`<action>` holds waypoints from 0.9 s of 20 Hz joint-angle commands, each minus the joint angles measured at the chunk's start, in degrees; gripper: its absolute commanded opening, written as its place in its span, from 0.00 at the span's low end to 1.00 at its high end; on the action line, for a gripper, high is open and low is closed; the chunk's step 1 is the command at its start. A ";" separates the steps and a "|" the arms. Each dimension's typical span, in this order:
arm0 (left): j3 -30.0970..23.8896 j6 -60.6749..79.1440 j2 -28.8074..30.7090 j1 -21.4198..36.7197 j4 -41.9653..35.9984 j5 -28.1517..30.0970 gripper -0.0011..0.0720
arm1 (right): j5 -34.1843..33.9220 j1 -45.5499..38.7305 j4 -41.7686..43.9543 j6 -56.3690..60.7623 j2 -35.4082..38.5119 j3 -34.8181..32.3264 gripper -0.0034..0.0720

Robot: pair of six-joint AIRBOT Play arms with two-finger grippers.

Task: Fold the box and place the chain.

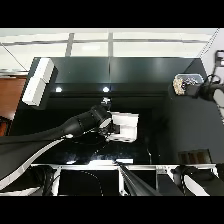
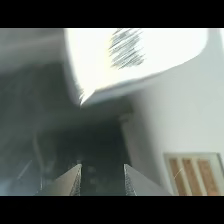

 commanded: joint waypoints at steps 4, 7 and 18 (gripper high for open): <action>0.02 0.00 0.02 0.02 0.02 -0.17 0.06 | -5.20 -20.17 22.32 -5.64 -25.79 17.27 1.00; 0.02 0.00 0.02 0.02 0.02 -0.17 0.06 | 10.80 -22.36 30.01 -8.46 -39.30 33.24 1.00; 0.02 0.00 0.02 0.02 0.02 -0.22 0.06 | 17.42 -22.34 22.60 2.80 -53.99 51.43 0.96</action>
